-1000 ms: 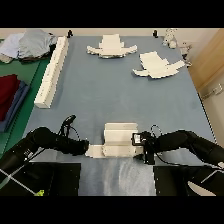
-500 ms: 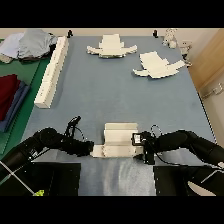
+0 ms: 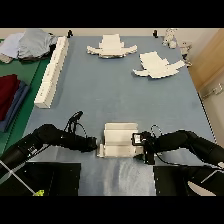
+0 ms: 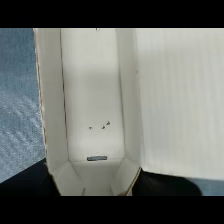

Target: Fold the box.

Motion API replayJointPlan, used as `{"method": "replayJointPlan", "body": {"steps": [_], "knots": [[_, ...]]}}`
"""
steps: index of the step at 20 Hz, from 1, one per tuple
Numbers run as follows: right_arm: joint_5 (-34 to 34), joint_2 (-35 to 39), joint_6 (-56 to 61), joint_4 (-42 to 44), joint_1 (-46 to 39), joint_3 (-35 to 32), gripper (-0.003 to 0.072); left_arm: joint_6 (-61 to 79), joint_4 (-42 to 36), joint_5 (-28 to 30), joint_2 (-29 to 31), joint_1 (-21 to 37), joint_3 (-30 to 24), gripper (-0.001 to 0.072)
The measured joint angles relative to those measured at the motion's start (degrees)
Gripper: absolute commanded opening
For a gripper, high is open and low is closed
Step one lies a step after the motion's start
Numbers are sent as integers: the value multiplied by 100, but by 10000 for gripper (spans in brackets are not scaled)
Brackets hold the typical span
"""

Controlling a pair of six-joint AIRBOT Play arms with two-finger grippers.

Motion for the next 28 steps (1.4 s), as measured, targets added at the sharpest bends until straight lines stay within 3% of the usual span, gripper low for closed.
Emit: {"method": "replayJointPlan", "body": {"steps": [2,3,4,5,6,28], "knots": [[0,-2,0,0,0,0,529,4,-9,-42,0,9,24,43],[0,-2,0,2,0,0,529,4,-13,-59,0,11,31,316],[0,0,0,2,0,0,530,2,-44,-72,0,11,35,436],[-2,0,0,2,0,0,529,0,-66,-107,0,11,39,356],[0,0,0,2,0,0,529,0,-103,-116,0,11,42,351],[0,0,0,0,0,0,529,302,-623,-433,0,-7,173,350]]}}
